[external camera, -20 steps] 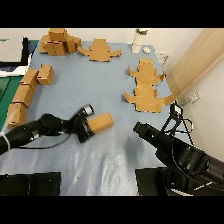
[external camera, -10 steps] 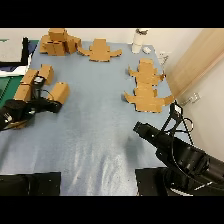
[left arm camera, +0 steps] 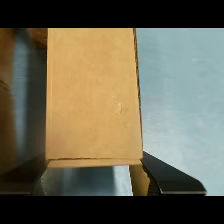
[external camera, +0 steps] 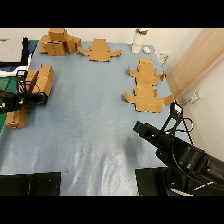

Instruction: Fold the box.

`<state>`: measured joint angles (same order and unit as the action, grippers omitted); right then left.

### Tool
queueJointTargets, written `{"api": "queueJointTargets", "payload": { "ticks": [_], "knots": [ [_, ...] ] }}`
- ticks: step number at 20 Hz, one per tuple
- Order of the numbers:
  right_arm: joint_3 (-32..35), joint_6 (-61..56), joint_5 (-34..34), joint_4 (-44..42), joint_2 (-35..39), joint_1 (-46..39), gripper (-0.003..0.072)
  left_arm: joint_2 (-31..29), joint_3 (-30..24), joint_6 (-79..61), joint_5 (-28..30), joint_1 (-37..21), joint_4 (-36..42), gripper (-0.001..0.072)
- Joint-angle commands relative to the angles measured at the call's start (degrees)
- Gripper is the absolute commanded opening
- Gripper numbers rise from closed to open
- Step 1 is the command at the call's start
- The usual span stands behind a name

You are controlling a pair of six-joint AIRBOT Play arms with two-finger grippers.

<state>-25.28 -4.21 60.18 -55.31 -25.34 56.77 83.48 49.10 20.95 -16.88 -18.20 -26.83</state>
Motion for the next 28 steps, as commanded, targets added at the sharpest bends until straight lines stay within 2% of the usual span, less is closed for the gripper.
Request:
{"api": "queueJointTargets", "payload": {
  "ticks": [1, 3, 4, 5, 10, 12, 17, 20, 21, 22, 23, 25, 28],
  "knots": [
    [-0.61, -0.02, -0.15, 0.02, 0.0, -0.04, 0.0005, 4.11, 3.41, 1.42, -0.04, -1.53, -0.46, 0.0449],
    [-0.74, -0.02, -0.2, 0.04, 0.0, -0.04, 0.0005, 4.87, 4.39, 1.4, -0.2, -1.46, -1.64, 0.045],
    [-0.74, -0.02, -0.22, 0.04, 0.0, -0.04, 0.0005, 4.94, 4.74, 1.4, -0.17, -1.44, -3.56, 0.0506],
    [-0.74, -0.02, -0.24, 0.04, 0.0, -0.04, 0.0005, 4.92, 4.94, 1.51, -0.24, -1.44, -5.68, 0.0696],
    [-1.49, 0.0, -0.2, 0.04, 0.0, -0.04, 0.0006, 3.58, 5.16, 4.2, -5.18, -1.53, -11.34, 0.0696],
    [-1.97, 0.28, -0.28, 0.0, 0.02, -0.04, 0.0006, 1.81, 5.22, 9.4, -6.29, -1.79, -17.18, 0.0696],
    [-1.97, 3.67, -1.29, -3.52, -0.39, -0.04, 0.0008, -4.74, 6.67, 22.84, -18.34, -5.79, -32.33, 0.0696],
    [-2.23, 8.79, -2.71, -6.43, -3.39, -1.01, 0.0007, -9.64, 7.78, 26.69, -27.1, -7.1, -33.16, 0.0692],
    [-2.86, 11.93, -4.07, -8.22, -5.49, -2.84, 0.0007, -11.41, 8.02, 26.69, -30.53, -6.29, -31.85, 0.0444],
    [-4.09, 17.0, -6.05, -10.8, -8.26, -5.77, 0.0007, -13.05, 8.17, 26.47, -33.4, -4.98, -30.14, 0.0153],
    [-5.75, 22.75, -7.8, -13.94, -11.37, -8.98, 0.0007, -14.53, 8.22, 26.4, -34.58, -3.06, -28.81, 0.0011],
    [-11.15, 37.99, -9.57, -22.38, -19.37, -16.61, 0.0007, -16.59, 8.22, 27.12, -35.32, 2.58, -26.91, 0.0009],
    [-20.61, 55.69, -9.55, -31.65, -32.33, -23.63, 0.0007, -16.06, 8.2, 33.14, -37.05, 12.74, -27.06, 0.0008]
  ]
}}
